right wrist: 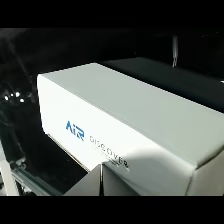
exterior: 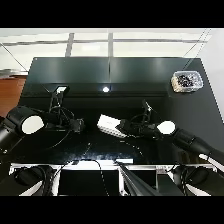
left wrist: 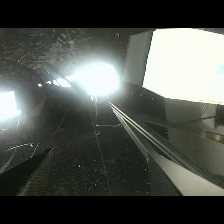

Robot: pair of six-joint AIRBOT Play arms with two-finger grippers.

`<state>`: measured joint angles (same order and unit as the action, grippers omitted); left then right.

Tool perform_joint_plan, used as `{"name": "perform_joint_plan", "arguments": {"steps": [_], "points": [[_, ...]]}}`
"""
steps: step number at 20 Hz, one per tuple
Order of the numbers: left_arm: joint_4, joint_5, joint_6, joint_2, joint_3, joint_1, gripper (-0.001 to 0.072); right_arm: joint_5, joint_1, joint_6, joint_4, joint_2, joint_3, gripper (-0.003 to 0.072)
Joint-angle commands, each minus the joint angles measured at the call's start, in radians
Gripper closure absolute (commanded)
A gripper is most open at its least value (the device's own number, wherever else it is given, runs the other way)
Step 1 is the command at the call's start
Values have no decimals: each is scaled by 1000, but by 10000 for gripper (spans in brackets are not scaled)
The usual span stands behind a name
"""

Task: Fold the box and place the chain.

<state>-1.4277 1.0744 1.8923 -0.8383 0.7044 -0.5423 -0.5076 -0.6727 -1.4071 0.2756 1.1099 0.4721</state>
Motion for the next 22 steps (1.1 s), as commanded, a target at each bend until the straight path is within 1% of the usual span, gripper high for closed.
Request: {"name": "perform_joint_plan", "arguments": {"steps": [1, 4, 7, 10, 12, 13, 14, 15, 17, 19, 21, 22], "points": [[-4, -8, -1, -1, 0, 0, 11, -57, 18, 38, 21, 0, 43, 666], [-3, -27, -29, -1, 0, 0, 11, -137, 100, 68, 36, -10, 97, 666], [-18, -24, -135, -1, 2, 0, 11, -249, 219, 124, 39, -72, 148, 666], [-207, -11, -209, -1, 22, 0, 11, -351, 380, 125, 96, -174, 164, 665], [-310, -64, -304, 0, 23, 0, 12, -437, 504, 124, 183, -241, 164, 666], [-320, -97, -344, 0, 23, 0, 13, -478, 555, 124, 223, -264, 164, 666], [-319, -136, -360, -3, 23, 0, 55, -516, 603, 124, 261, -282, 164, 665], [-315, -169, -360, -11, 24, 0, 141, -547, 639, 124, 289, -290, 164, 666], [-307, -152, -401, -63, 55, 0, 144, -593, 686, 124, 330, -291, 163, 665], [-257, -86, -525, -157, 133, 0, 144, -599, 697, 124, 370, -291, 163, 666], [-140, -33, -706, -256, 241, 0, 144, -599, 697, 124, 405, -291, 163, 665], [-39, -1, -837, -299, 303, 0, 143, -599, 697, 124, 418, -291, 163, 666]]}}
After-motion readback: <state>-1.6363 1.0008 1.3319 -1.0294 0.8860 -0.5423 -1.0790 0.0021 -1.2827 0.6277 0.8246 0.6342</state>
